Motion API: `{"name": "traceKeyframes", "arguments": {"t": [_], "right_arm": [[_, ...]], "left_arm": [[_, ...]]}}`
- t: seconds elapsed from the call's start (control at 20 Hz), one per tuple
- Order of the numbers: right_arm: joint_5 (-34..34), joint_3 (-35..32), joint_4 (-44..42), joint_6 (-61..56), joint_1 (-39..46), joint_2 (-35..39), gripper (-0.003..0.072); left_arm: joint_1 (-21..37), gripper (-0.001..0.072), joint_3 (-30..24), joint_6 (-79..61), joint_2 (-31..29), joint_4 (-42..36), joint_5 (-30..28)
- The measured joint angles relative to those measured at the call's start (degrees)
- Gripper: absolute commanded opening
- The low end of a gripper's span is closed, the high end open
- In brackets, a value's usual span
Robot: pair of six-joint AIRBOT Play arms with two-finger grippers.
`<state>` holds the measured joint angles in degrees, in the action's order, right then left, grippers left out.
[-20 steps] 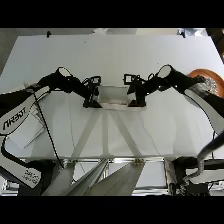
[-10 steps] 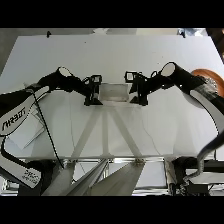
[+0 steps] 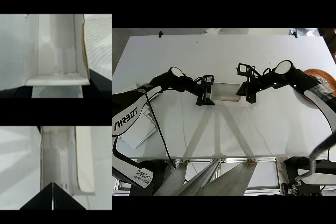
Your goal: Fold the box and place the chain.
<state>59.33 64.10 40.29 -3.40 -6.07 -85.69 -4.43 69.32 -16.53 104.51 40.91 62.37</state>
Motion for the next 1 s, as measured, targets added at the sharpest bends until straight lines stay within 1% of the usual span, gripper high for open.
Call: {"name": "traceKeyframes", "arguments": {"t": [0.1,0.2,0.3,0.4,0.55,0.75,0.9,1.0], "right_arm": [[-3.8,0.0,-3.9,-1.2,-0.1,0.1,0.0012],[-10.6,0.0,-6.2,-1.9,-0.6,-0.2,0.0011],[-17.5,0.0,-7.6,-3.3,-1.2,-1.5,0.0011],[-21.4,0.0,-7.8,-5.5,-1.6,-3.4,0.0011],[-22.3,0.0,-5.6,-8.7,-1.9,-6.1,0.0012],[-20.3,0.0,-3.1,-11.5,-2.0,-7.2,0.0011],[-17.8,0.0,-2.4,-12.1,-2.0,-4.7,0.0012],[-16.2,0.0,-1.3,-12.3,-2.0,-0.9,0.0012]], "left_arm": [[0.0,0.0323,0.0,0.0,0.0,0.0,0.0],[0.0,0.0323,0.0,0.0,0.0,0.0,-0.1],[0.0,0.0323,0.0,0.0,0.0,0.0,-0.1],[0.0,0.0323,0.0,0.0,0.0,0.0,-0.1],[0.0,0.0323,0.0,0.0,0.0,0.0,-0.1],[0.0,0.0323,0.0,0.0,0.0,0.0,-0.1],[0.0,0.0323,0.0,0.0,0.0,0.0,-0.1],[0.0,0.0323,0.0,0.0,0.0,0.0,-0.1]]}}
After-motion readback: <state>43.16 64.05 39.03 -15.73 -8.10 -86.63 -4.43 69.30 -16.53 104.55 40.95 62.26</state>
